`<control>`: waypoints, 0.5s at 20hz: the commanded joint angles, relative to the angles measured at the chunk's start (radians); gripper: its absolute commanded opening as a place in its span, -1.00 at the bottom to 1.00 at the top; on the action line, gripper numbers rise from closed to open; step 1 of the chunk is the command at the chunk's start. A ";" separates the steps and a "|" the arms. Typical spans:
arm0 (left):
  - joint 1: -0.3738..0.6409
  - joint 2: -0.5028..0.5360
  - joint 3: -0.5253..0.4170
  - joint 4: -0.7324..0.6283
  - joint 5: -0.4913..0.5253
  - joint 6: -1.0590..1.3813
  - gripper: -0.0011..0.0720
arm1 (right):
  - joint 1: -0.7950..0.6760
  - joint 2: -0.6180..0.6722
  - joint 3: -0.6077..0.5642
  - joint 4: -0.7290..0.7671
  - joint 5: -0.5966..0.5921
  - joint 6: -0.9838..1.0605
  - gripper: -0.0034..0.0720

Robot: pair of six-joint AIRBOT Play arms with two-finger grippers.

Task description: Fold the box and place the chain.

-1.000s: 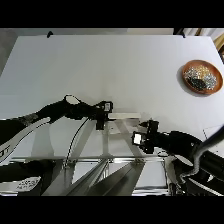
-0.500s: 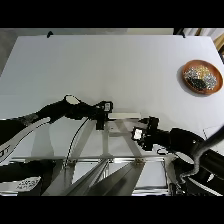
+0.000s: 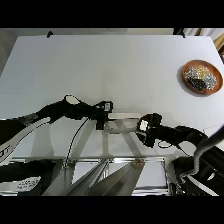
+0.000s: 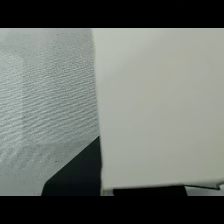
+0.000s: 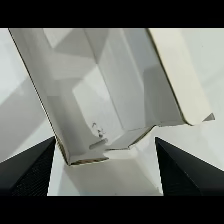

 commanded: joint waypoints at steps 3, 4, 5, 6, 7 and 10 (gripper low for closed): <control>0.000 -0.001 0.001 0.000 0.000 0.000 -0.94 | -0.101 -0.002 0.001 0.154 0.010 -0.232 0.90; 0.000 -0.001 0.001 0.000 0.000 0.000 -0.94 | -0.129 -0.003 0.001 0.187 0.026 -0.272 0.90; 0.000 -0.001 0.001 0.000 0.000 0.000 -0.94 | -0.154 -0.006 0.001 0.223 0.044 -0.328 0.90; 0.000 -0.001 0.001 0.000 0.000 0.000 -0.94 | -0.180 -0.011 0.001 0.265 0.060 -0.391 0.90; 0.000 -0.001 0.001 0.000 0.000 0.000 -0.94 | -0.201 -0.020 0.001 0.307 0.068 -0.445 0.90; 0.000 -0.001 0.001 0.000 0.000 0.000 -0.94 | -0.236 -0.070 0.001 0.406 0.068 -0.589 0.90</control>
